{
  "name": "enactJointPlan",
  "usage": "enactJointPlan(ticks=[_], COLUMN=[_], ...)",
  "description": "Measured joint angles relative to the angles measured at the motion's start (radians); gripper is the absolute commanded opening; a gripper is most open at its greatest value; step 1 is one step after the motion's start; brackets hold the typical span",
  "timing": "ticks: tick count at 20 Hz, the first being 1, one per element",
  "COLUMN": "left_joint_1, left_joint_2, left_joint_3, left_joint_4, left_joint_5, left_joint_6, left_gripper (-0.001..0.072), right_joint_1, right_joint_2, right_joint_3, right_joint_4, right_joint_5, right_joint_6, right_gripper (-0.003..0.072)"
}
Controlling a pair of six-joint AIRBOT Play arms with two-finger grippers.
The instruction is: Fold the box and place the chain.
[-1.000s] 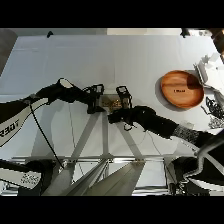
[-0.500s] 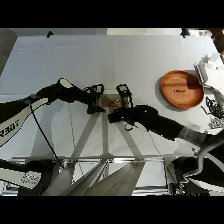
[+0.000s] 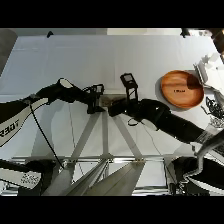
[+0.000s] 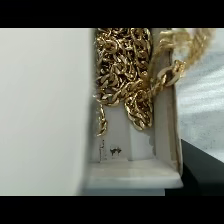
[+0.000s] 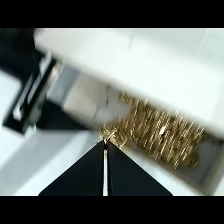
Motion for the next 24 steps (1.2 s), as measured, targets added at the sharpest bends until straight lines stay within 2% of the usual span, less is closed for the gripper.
enactJointPlan(ticks=[4, 5, 6, 7, 8, 15, 19, 21, 24], left_joint_1=[0.0, 0.0, 0.0, 0.0, 0.0, 0.0, 0.0, 0.0, 0.0], left_joint_2=[0.0, 0.0, 0.0, 0.0, 0.0, 0.0, 0.0, 0.0, 0.0], left_joint_3=[0.0, 0.0, 0.0, 0.0, 0.0, 0.0, 0.0, 0.0, 0.0], left_joint_4=[0.0, 0.0, 0.0, 0.0, 0.0, 0.0, 0.0, 0.0, 0.0], left_joint_5=[0.0, 0.0, 0.0, 0.0, 0.0, 0.0, 0.0, 0.0, 0.0], left_joint_6=[0.0, 0.0, 0.0, 0.0, 0.0, 0.0, 0.0, 0.0, 0.0], left_gripper=[0.0158, 0.0158, 0.0158, 0.0158, 0.0158, 0.0158, 0.0158, 0.0158, 0.0158], right_joint_1=[-0.093, -0.113, -0.129, -0.14, -0.148, -0.178, -0.248, -0.295, -0.359], right_joint_2=[0.009, 0.01, 0.01, 0.011, 0.011, 0.0, -0.069, -0.129, -0.219], right_joint_3=[0.045, 0.054, 0.063, 0.072, 0.083, 0.25, 0.381, 0.441, 0.497], right_joint_4=[-0.035, -0.04, -0.043, -0.046, -0.046, -0.035, 0.02, 0.111, 0.345], right_joint_5=[0.023, 0.039, 0.057, 0.076, 0.096, 0.279, 0.366, 0.428, 0.534], right_joint_6=[-0.005, -0.011, -0.024, -0.047, -0.079, -0.352, -0.501, -0.613, -0.858], right_gripper=[0.0011, 0.0048, 0.0237, 0.0471, 0.055, 0.0521, 0.0521, 0.0521, 0.0522])
